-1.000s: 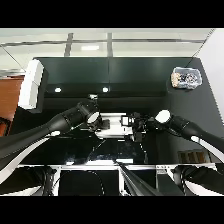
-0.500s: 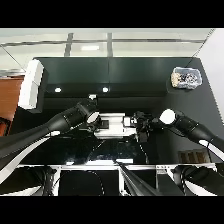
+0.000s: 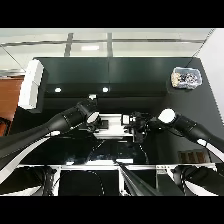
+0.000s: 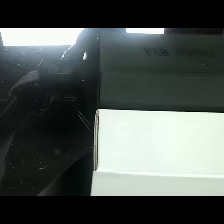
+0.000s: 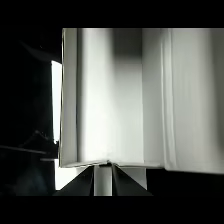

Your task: Fold the box and place the chain.

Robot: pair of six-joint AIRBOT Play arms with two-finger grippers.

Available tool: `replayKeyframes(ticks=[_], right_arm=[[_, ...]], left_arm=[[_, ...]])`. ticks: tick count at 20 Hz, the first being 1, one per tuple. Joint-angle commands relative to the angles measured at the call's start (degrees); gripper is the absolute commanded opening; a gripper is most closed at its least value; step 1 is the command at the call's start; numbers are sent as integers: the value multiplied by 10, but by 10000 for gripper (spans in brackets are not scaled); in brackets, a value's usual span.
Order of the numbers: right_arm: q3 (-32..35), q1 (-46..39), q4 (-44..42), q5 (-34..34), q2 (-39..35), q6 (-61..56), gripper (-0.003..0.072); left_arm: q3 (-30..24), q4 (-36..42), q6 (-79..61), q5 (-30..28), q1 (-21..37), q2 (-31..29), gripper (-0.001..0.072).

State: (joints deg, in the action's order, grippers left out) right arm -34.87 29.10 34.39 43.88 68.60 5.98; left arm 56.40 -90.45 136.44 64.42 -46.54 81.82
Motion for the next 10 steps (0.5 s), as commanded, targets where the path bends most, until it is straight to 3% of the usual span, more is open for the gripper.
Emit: replayKeyframes(ticks=[1, 3, 8, 9, 10], right_arm=[[0, 26, -82, -24, 26, 3, 128], [0, 40, -85, -55, 42, 3, 128], [0, 39, -82, -56, 43, 3, 128], [0, 39, -84, -57, 43, 3, 207], [0, 39, -85, -57, 43, 2, 390]], left_arm=[[0, 1, 1, -6, 0, 0, 31], [0, 1, 1, -8, 0, 0, 31], [0, 1, 1, -8, 0, 0, 31], [0, 1, 1, -8, 0, 0, 31], [0, 1, 1, -8, 0, 0, 31]])
